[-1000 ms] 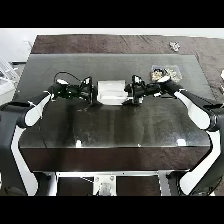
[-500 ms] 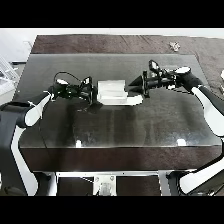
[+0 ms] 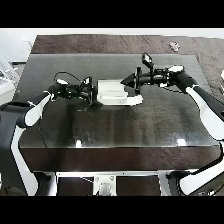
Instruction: Fold the box and place the chain.
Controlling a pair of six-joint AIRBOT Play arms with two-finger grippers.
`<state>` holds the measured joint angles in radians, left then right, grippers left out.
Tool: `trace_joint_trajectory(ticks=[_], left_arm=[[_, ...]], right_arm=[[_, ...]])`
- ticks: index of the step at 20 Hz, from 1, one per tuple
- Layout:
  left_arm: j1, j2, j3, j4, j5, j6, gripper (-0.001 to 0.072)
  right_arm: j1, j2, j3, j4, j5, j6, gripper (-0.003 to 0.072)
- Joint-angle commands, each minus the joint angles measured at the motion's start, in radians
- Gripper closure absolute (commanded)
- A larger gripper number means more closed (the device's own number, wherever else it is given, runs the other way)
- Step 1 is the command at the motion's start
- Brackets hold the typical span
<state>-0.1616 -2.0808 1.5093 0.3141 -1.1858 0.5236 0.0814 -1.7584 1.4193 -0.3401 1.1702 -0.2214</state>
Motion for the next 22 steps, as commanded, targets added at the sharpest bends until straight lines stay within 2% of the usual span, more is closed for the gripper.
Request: trace_joint_trajectory(ticks=[1,8,12,14,19,22], left_arm=[[0.000,0.000,0.000,-0.001,0.000,0.000,0.0167],[0.000,0.000,0.000,-0.003,-0.020,0.000,0.0167],[0.000,0.000,0.000,-0.004,-0.023,0.000,0.0167],[0.000,0.000,0.000,-0.003,-0.028,0.000,0.0167],[0.000,0.000,0.000,-0.004,-0.029,0.000,0.0167],[0.000,0.000,0.000,-0.003,-0.029,0.000,0.0167]], right_arm=[[0.026,-0.010,0.002,-0.036,-0.099,0.029,0.0684],[0.027,-0.108,0.053,-0.042,-0.191,0.040,0.0684],[0.027,-0.159,0.058,-0.151,-0.195,0.093,0.0684],[0.032,-0.162,0.058,-0.204,-0.179,0.107,0.0684],[0.029,-0.155,0.097,-0.203,-0.161,0.106,0.0683],[0.029,-0.107,0.102,-0.202,-0.156,0.106,0.0685]])
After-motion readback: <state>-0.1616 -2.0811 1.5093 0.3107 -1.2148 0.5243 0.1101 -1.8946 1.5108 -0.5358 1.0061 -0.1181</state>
